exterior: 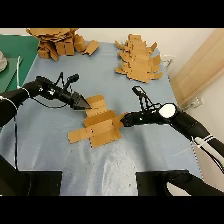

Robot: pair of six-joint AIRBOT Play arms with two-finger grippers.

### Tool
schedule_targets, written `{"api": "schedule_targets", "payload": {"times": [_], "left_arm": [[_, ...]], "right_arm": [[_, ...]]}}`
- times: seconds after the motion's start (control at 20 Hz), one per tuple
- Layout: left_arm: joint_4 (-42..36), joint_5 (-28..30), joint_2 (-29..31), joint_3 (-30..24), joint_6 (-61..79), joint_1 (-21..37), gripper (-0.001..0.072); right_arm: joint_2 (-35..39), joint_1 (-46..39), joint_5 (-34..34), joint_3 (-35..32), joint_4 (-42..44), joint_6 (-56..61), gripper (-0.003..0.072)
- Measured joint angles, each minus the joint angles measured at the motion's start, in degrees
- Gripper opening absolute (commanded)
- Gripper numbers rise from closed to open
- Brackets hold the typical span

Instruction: Fold the box.

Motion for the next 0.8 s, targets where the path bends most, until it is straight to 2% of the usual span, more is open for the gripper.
{"api": "schedule_targets", "payload": {"times": [0.3, 0.35, 0.4, 0.8], "left_arm": [[-1.73, -0.26, -1.03, 0.0, 4.59, -1.79, 0.024], [-1.95, -0.17, -1.14, 0.0, 5.18, -1.9, 0.0181], [-1.97, -0.17, -1.18, 0.0, 5.7, -1.9, 0.009], [-2.27, 0.61, -1.29, 0.0, 8.66, -3.02, 0.0092]], "right_arm": [[0.0, 0.0, -0.04, 0.0, 0.0, 0.24, 0.0003], [0.0, 0.0, -0.04, 0.0, 0.0, 0.31, 0.0003], [0.0, 0.0, -0.04, 0.0, 0.0, 0.42, 0.0003], [0.0, 0.0, -0.04, 0.0, 0.02, 0.44, 0.0003]]}}
